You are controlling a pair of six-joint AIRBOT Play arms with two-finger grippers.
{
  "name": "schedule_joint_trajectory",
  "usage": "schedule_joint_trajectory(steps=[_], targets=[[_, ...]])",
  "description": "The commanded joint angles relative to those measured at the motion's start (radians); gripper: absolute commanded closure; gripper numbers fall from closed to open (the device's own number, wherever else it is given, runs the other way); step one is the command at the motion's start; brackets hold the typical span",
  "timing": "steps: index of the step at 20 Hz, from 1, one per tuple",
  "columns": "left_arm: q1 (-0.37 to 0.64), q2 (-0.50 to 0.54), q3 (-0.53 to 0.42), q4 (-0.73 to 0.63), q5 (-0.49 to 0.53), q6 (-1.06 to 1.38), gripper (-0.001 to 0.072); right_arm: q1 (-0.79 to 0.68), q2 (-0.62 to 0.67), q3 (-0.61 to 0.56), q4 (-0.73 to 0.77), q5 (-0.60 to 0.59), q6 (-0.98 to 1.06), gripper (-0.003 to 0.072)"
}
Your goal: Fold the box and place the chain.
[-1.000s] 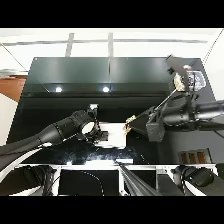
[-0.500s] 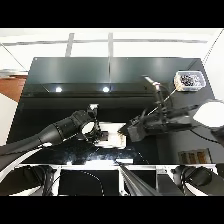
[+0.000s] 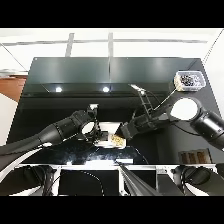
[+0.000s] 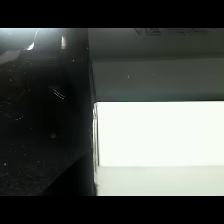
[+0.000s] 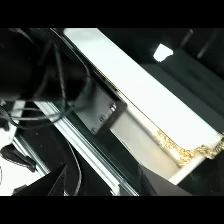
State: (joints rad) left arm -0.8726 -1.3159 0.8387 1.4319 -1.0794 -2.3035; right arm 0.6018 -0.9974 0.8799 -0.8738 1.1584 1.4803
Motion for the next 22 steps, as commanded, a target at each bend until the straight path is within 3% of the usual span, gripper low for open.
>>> schedule_joint_trajectory(steps=[1, 4, 7, 8, 9, 16, 20, 22], targets=[[0.001, 0.0, 0.0, 0.0, 0.0, 0.0, 0.0676, -0.109, 0.024, 0.007, -0.089, 0.112, -0.012, 0.0162], [0.001, 0.0, 0.0, 0.0, 0.002, 0.0, 0.0676, -0.274, 0.078, 0.006, -0.345, 0.115, 0.003, 0.0162], [0.001, 0.0, 0.0, 0.0, 0.001, 0.0, 0.0676, -0.405, 0.076, -0.039, -0.647, -0.058, 0.153, 0.016], [0.001, 0.0, 0.0, 0.0, 0.001, 0.0, 0.0676, -0.44, 0.069, -0.072, -0.71, -0.14, 0.162, -0.0034], [0.001, 0.0, 0.0, 0.0, 0.001, 0.0, 0.0676, -0.471, 0.049, -0.096, -0.742, -0.21, 0.174, -0.0034], [0.001, 0.0, 0.0, 0.0, 0.003, 0.0, 0.0676, -0.613, -0.257, -0.072, -0.735, -0.606, 0.547, -0.003], [0.001, 0.0, 0.0, 0.0, 0.003, 0.0, 0.0676, -0.626, -0.403, 0.03, -0.761, -0.632, 0.667, -0.0021], [0.001, 0.0, 0.0, 0.0, 0.003, 0.0, 0.0676, -0.627, -0.456, 0.075, -0.758, -0.628, 0.667, 0.0037]])
